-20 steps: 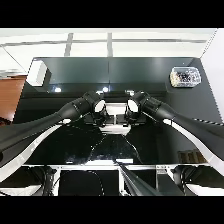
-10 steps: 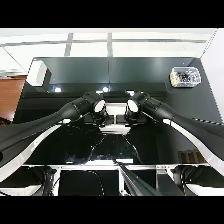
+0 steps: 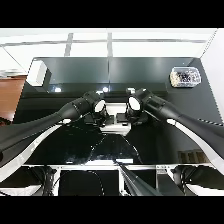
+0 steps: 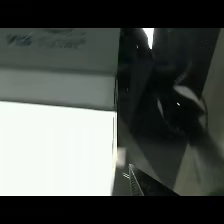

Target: Fold the box and place the chain.

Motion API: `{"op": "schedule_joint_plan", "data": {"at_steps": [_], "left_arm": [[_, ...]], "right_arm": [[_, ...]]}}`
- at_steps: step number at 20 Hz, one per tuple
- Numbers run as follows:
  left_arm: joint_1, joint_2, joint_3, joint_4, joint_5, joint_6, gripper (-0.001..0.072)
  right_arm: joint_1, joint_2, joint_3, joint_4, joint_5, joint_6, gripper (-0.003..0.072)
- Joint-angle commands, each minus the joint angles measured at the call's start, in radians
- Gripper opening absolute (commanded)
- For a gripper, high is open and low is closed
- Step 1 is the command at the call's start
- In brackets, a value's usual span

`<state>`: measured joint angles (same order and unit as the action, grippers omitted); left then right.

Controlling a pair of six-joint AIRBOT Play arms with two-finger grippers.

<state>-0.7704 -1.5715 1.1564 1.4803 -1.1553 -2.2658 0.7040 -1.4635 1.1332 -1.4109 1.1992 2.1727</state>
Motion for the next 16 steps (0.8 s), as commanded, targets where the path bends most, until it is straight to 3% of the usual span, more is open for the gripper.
{"op": "schedule_joint_plan", "data": {"at_steps": [1,4,6,8,9,12,13,14,16], "left_arm": [[0.001,0.000,0.000,0.001,-0.002,-0.001,0.0025],[0.001,0.000,0.000,0.001,-0.002,0.000,0.0025],[0.001,0.000,0.000,0.001,-0.002,0.000,0.0025],[0.001,0.000,0.000,0.000,-0.002,-0.001,0.0025],[0.001,0.000,0.000,0.000,-0.002,-0.001,0.0025],[0.001,0.000,0.000,0.003,-0.002,0.000,0.0024],[0.001,0.000,0.000,0.004,-0.001,0.000,0.0025],[0.001,0.000,0.000,0.004,-0.002,0.000,0.0025],[0.002,0.000,0.000,0.003,-0.002,0.000,0.0025]], "right_arm": [[0.000,0.112,0.036,-0.053,0.086,-0.077,0.0373],[-0.013,0.304,0.039,-0.254,0.117,-0.158,0.0373],[-0.031,0.410,0.038,-0.539,0.127,-0.259,0.0373],[-0.099,0.459,0.038,-0.769,0.093,-0.311,0.0373],[-0.159,0.460,0.038,-0.816,0.057,-0.311,0.0373],[-0.435,0.440,-0.009,-0.739,-0.219,-0.199,0.0376],[-0.526,0.420,-0.025,-0.681,-0.296,-0.134,0.0519],[-0.618,0.385,-0.031,-0.599,-0.358,-0.133,0.0710],[-0.752,0.292,-0.019,-0.438,-0.486,-0.153,0.0711]]}}
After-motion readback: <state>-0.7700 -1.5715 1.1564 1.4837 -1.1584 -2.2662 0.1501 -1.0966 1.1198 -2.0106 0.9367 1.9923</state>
